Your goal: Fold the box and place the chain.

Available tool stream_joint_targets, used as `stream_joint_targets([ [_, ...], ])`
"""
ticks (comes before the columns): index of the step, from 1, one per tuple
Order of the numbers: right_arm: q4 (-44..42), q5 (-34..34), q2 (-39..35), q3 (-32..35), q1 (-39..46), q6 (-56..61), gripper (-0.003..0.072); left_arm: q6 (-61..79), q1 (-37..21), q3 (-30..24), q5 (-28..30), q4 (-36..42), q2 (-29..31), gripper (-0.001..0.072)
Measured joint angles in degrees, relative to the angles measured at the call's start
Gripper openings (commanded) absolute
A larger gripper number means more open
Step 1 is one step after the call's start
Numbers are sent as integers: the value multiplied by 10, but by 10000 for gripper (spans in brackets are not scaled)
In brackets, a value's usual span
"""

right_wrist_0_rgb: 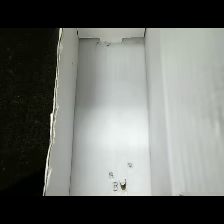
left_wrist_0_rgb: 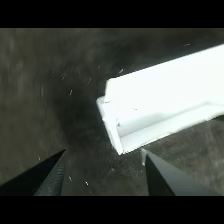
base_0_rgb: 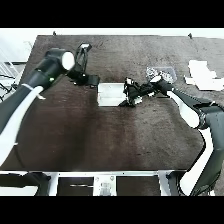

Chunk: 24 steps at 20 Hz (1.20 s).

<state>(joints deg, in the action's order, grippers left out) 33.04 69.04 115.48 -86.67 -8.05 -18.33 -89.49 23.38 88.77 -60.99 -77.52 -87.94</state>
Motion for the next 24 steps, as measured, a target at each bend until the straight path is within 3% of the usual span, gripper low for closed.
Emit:
stream_joint_targets([
  [4,0,0,0,0,0,0,583,364,-77,-50,22,234,26,557],
  [7,0,0,0,0,0,0,583,569,-125,-69,13,340,24,557],
  [14,0,0,0,0,0,0,583,763,-163,-83,28,421,-1,557],
  [18,0,0,0,0,0,0,583,858,-167,-86,-16,444,-67,558],
  [24,0,0,0,0,0,0,583,958,-168,-63,-37,457,-167,558],
])
